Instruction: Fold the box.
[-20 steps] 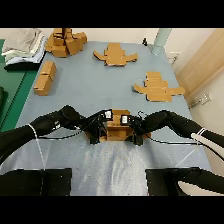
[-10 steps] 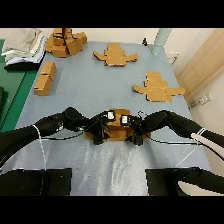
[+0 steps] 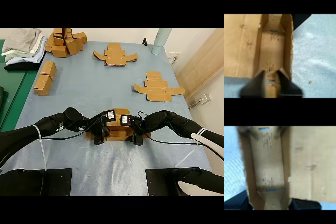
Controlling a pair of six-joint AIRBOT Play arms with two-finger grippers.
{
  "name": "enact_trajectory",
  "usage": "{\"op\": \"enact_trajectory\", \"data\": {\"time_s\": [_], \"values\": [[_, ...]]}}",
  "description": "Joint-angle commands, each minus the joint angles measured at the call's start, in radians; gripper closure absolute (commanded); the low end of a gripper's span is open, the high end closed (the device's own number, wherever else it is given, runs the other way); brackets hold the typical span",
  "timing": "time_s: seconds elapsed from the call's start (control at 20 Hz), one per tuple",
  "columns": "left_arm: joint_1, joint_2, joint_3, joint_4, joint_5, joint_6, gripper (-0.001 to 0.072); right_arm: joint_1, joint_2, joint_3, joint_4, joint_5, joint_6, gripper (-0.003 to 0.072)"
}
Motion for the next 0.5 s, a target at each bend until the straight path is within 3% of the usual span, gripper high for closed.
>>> {"op": "enact_trajectory", "data": {"time_s": [0.0,0.15,0.35,0.45], "values": [[0.002,0.022,0.001,0.083,-0.003,-0.095,0.0693,0.001,-0.001,0.0,0.0,0.0,0.0,0.0212],[0.008,0.084,0.001,0.257,-0.024,-0.31,0.0694,0.001,-0.001,0.0,0.0,0.0,0.0,0.0212],[0.058,0.236,0.001,0.454,-0.163,-0.675,0.0695,0.001,-0.001,0.0,0.0,0.0,0.0,0.0211],[0.115,0.325,0.0,0.57,-0.17,-0.975,0.0695,0.001,-0.001,0.0,0.0,0.0,0.0,0.0212]]}}
